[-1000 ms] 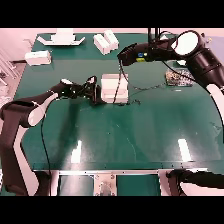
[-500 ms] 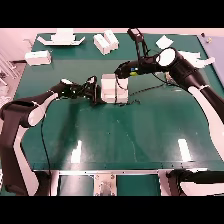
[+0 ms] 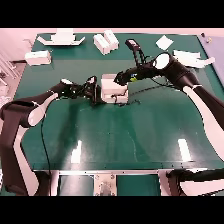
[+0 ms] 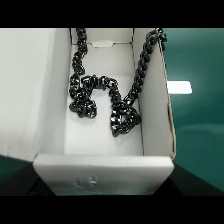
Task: Fold the box and place the chain.
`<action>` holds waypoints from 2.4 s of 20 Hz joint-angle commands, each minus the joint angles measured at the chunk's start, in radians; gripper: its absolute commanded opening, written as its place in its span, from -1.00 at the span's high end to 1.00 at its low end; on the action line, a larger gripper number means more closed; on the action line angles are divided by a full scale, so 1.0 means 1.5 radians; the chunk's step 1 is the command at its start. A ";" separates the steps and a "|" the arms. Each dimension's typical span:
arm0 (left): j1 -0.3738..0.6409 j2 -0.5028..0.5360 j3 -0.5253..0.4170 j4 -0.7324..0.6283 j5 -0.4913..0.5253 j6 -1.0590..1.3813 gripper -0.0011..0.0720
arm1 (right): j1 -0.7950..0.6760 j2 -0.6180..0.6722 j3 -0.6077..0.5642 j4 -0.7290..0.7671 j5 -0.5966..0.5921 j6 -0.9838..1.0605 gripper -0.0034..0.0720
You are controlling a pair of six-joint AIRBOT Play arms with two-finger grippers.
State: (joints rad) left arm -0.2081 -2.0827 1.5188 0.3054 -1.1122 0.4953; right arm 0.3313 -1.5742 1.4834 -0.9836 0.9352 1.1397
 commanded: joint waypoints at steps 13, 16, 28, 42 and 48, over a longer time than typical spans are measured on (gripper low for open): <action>0.000 0.001 0.001 0.000 0.001 0.000 -0.47 | -0.209 -0.031 -0.016 -0.159 0.059 -0.160 -0.16; 0.000 0.001 0.001 0.000 0.000 0.000 -0.47 | -0.273 -0.054 -0.021 -0.205 0.044 0.143 -0.04; 0.000 0.001 0.001 0.000 0.000 0.000 -0.47 | -0.322 -0.136 -0.047 -0.200 -0.120 0.335 -0.11; 0.000 0.001 0.001 0.000 0.000 0.000 -0.47 | -0.330 -0.176 -0.047 -0.177 -0.206 0.409 0.70; 0.000 0.001 0.001 0.000 0.000 0.000 -0.47 | -0.314 -0.126 -0.047 -0.172 -0.186 0.376 0.86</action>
State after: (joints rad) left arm -0.2081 -2.0827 1.5188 0.3050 -1.1122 0.4953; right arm -0.1520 -1.8038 1.4124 -1.2556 0.6487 1.7378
